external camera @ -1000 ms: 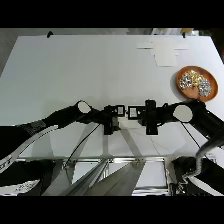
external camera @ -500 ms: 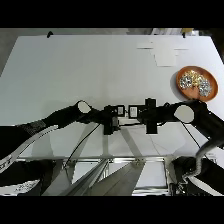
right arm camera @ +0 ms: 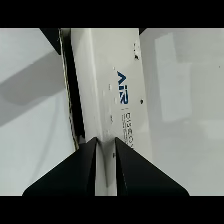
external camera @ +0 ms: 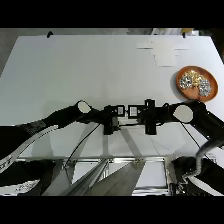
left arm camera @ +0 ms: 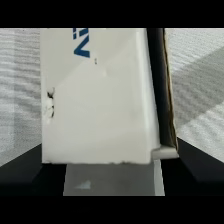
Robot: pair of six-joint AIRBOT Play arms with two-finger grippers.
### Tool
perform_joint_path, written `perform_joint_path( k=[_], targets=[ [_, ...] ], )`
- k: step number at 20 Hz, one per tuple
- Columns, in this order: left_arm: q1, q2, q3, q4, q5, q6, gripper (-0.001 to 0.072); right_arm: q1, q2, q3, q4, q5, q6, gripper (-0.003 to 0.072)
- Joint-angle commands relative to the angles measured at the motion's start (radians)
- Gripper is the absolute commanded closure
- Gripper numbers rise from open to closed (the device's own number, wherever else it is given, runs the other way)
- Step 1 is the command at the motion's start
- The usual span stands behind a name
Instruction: Fold the box and place the chain.
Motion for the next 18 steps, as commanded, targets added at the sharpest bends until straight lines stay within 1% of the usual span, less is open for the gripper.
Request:
perform_joint_path(
  k=[1, 4, 6, 8, 13, 16, 18],
  targets=[
    [0.000, 0.000, -0.001, 0.000, -0.001, 0.000, 0.0439, 0.001, -0.009, -0.003, 0.025, 0.009, 0.001, 0.0575],
    [0.000, 0.000, -0.001, 0.000, 0.000, 0.000, 0.0439, 0.001, -0.010, -0.005, 0.024, 0.053, 0.000, 0.0574],
    [0.000, 0.000, -0.001, 0.000, 0.000, 0.000, 0.0439, 0.001, -0.009, -0.016, 0.025, 0.060, 0.000, 0.0564],
    [0.000, 0.000, -0.001, 0.000, 0.000, 0.000, 0.0439, 0.001, -0.009, -0.024, 0.026, 0.062, 0.000, 0.0475],
    [0.000, 0.000, -0.001, 0.000, 0.000, 0.000, 0.0439, 0.001, 0.003, -0.024, 0.058, 0.054, 0.000, 0.0457],
    [0.000, 0.000, -0.001, 0.000, 0.000, 0.000, 0.0439, 0.001, 0.037, -0.024, 0.067, 0.045, 0.000, 0.0456],
    [0.000, 0.000, -0.001, 0.000, -0.001, 0.000, 0.0439, 0.000, 0.061, -0.024, 0.070, 0.044, 0.000, 0.0440]
  ],
)
